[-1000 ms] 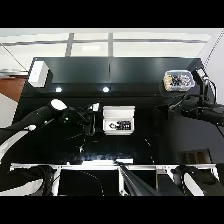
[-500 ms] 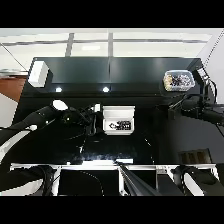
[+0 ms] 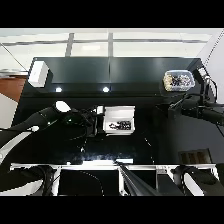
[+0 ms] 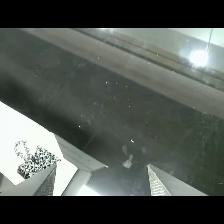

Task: Fold the box and place the chain.

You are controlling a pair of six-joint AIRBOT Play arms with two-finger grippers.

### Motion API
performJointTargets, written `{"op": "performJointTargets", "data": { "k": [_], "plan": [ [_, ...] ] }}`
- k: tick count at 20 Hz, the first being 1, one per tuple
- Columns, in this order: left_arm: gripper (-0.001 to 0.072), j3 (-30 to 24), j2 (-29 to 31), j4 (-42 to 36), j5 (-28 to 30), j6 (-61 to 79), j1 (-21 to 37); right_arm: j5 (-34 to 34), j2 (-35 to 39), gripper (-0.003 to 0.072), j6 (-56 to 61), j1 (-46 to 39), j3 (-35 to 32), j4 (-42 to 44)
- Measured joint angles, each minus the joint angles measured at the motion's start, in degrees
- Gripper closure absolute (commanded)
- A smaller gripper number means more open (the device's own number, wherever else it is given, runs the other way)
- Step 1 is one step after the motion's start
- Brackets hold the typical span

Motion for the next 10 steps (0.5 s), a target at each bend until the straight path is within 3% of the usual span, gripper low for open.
{"op": "performJointTargets", "data": {
  "k": [2, 5, 10],
  "plan": [
    [0.0252, 0.0, 0.0, 0.13, 0.22, -0.11, -0.04, -0.39, 0.0, -0.0032, 0.04, 0.22, 0.0, 1.29],
    [0.0252, 0.0, 0.0, 0.22, 0.35, -0.17, -0.04, -1.77, -0.39, -0.0032, 0.9, 2.51, 0.0, 2.8],
    [0.0252, 0.0, -0.02, 0.33, 0.48, -0.26, -0.11, -9.66, -4.2, -0.0023, 7.21, 7.78, 2.62, 0.11]
  ]
}}
